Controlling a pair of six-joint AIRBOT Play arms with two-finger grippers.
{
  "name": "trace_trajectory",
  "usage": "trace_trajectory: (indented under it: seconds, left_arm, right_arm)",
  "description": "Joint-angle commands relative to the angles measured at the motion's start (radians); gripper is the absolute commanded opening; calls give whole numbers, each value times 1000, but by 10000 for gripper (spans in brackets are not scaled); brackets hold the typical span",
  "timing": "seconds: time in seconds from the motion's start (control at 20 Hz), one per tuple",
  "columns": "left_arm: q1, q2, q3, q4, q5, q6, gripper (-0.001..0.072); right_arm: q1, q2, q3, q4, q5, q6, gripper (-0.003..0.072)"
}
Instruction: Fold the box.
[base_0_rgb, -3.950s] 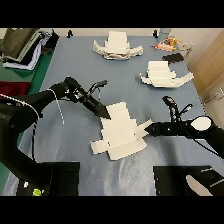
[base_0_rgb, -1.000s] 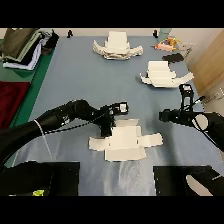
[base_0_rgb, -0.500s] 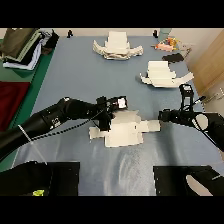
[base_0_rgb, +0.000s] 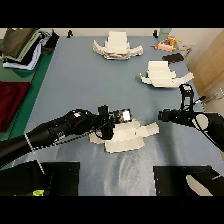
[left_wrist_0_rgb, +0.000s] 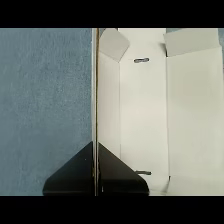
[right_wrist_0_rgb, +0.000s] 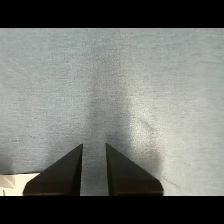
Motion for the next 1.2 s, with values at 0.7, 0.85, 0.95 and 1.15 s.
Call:
trace_trajectory:
  seconds: [0.7, 0.85, 0.95, 1.15]
  left_arm:
    - [-10, 64, -6, 41, 50, -35, 13]
    - [30, 60, -3, 35, 98, -41, 13]
    - [29, 60, 8, 34, 87, -37, 13]
    - [28, 60, 13, 34, 84, 18, 13]
  right_arm:
    - [1, 1, 1, 6, 2, 0, 233]
    - [1, 1, 1, 20, 2, 0, 221]
    - [1, 1, 1, 27, 2, 0, 221]
    - [1, 1, 1, 36, 2, 0, 221]
